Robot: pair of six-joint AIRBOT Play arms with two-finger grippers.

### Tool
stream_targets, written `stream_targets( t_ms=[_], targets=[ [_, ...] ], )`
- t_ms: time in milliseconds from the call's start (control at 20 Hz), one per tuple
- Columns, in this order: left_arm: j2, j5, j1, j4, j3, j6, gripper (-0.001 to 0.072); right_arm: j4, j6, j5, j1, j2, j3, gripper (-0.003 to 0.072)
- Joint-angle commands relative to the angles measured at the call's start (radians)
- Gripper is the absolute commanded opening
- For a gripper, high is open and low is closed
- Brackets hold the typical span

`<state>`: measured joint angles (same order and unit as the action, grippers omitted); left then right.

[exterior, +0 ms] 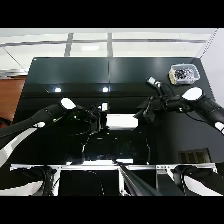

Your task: Fold the box and place the chain.

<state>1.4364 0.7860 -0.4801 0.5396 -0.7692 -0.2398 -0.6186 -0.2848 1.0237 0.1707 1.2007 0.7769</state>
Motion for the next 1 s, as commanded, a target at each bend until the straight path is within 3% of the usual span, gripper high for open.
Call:
stream_targets(
  t_ms=[0, 150, 600, 700, 750, 800, 900, 950],
  targets=[
    [0.001, -0.001, 0.000, 0.000, 0.000, 0.000, 0.0365, -0.022, 0.128, 0.011, 0.053, 0.004, 0.002, 0.0702],
    [0.001, -0.001, 0.000, -0.001, 0.000, 0.000, 0.0366, -0.037, 0.153, -0.039, 0.099, 0.006, 0.002, 0.0701],
    [0.001, -0.001, 0.000, 0.000, 0.000, 0.000, 0.0366, -0.045, 0.163, -0.010, 0.121, 0.006, 0.002, 0.0693],
    [0.001, -0.001, 0.000, 0.000, 0.000, 0.000, 0.0366, -0.044, 0.163, -0.004, 0.120, 0.006, 0.002, 0.0382],
    [0.001, -0.001, 0.000, 0.000, 0.000, 0.000, 0.0366, -0.044, 0.162, -0.003, 0.120, 0.006, 0.002, 0.0269],
    [0.001, -0.001, 0.000, 0.000, 0.000, 0.000, 0.0366, -0.044, 0.162, -0.003, 0.120, 0.006, 0.002, 0.0225],
    [0.001, -0.001, 0.000, 0.000, 0.000, 0.000, 0.0366, -0.044, 0.161, -0.002, 0.120, 0.006, 0.002, 0.0224],
    [0.001, -0.001, 0.000, 0.000, 0.000, 0.000, 0.0366, -0.044, 0.161, 0.001, 0.120, 0.006, 0.002, 0.0152]
  ],
)
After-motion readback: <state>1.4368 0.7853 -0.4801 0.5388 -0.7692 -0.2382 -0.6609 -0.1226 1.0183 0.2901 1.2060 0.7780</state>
